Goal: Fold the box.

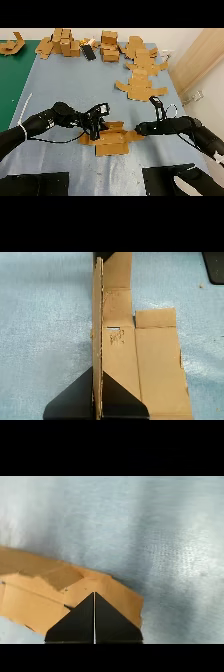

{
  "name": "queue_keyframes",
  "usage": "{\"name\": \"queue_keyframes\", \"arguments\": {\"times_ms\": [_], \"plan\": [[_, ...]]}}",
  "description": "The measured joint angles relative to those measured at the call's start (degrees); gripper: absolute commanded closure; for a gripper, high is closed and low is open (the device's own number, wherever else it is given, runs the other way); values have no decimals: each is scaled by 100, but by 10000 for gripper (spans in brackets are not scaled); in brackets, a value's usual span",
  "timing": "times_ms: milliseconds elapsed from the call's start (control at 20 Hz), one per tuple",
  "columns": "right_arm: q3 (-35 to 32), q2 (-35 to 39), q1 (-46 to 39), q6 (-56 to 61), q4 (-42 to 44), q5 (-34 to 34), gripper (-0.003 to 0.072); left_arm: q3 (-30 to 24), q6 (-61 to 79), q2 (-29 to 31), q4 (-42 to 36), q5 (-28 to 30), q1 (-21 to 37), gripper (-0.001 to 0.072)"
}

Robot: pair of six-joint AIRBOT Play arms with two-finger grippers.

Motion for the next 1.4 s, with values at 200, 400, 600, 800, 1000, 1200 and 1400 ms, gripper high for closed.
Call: {"name": "queue_keyframes", "arguments": {"times_ms": [200, 400, 600, 800, 1000, 1200, 1400], "plan": [[2, 306, 713, -66, -516, -20, 685, 0, 0, 0, -2, 74, 0, 699], [-125, 564, 1740, 39, -1399, -52, 684, 0, 0, 0, -2, 96, 0, 699], [-389, 896, 2977, -140, -1947, 55, 220, 0, 0, 0, -2, 109, 0, 699], [-492, 667, 3668, -732, -2420, 485, 220, 0, 0, 0, 0, 111, 0, 699], [-479, 315, 3871, -1228, -2566, 717, 219, 0, 0, 0, -2, 111, 0, 699], [-426, 186, 3928, -1808, -2461, 796, 219, 0, 0, 0, 0, 111, 0, 699], [-422, 149, 3941, -2594, -2332, 800, 219, 0, 0, 0, 0, 111, 0, 699]]}}
